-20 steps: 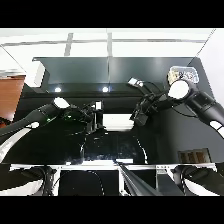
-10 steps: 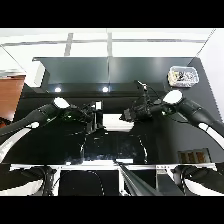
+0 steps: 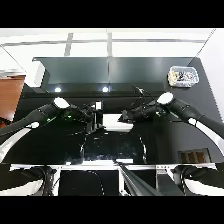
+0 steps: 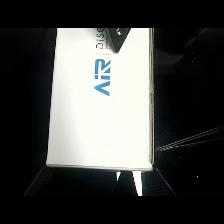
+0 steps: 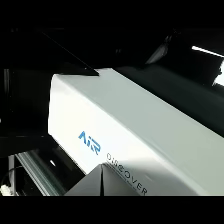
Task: Fold the box and place the chain.
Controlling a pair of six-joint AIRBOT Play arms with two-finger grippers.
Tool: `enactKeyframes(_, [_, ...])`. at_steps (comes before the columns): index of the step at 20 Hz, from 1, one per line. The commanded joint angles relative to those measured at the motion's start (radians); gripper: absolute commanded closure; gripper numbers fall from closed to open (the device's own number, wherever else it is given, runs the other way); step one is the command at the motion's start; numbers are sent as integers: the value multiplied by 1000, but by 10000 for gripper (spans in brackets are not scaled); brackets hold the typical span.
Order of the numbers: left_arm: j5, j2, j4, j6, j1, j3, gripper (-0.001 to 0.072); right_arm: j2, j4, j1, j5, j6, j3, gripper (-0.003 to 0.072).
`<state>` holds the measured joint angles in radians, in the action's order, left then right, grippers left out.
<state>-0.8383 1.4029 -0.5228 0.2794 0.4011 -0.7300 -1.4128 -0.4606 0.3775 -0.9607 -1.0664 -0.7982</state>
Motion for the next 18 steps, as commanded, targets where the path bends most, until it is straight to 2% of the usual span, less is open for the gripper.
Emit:
enactKeyframes(1, [0,1,0,0,0,-1,369,-13,-38,0,21,15,0,681])
enactKeyframes(3, [-2,1,0,0,-1,-1,368,-5,-22,-10,-25,48,-6,681])
enactKeyframes(6, [-2,1,2,0,-1,-1,368,55,-29,-68,-210,85,-64,675])
enactKeyframes(7, [-2,1,3,0,-1,-1,368,95,-78,-100,-243,83,-90,676])
enactKeyframes(9, [-1,1,8,0,-3,-1,368,199,-220,-169,-213,21,-122,676])
enactKeyframes(10, [-3,-4,3,0,-5,-1,290,254,-298,-207,-183,-17,-125,676])
enactKeyframes(11, [-5,-18,-3,0,-10,-1,58,306,-382,-246,-173,-50,-125,676])
enactKeyframes(12, [-5,-42,-15,-7,-16,-2,-9,353,-483,-288,-183,-90,-124,676])
enactKeyframes(15, [-12,-154,-75,-25,-30,-2,-9,443,-712,-367,-246,-147,-96,675])
enactKeyframes(18, [-50,-230,31,-52,-13,-19,-6,455,-740,-401,-223,-154,-33,676])
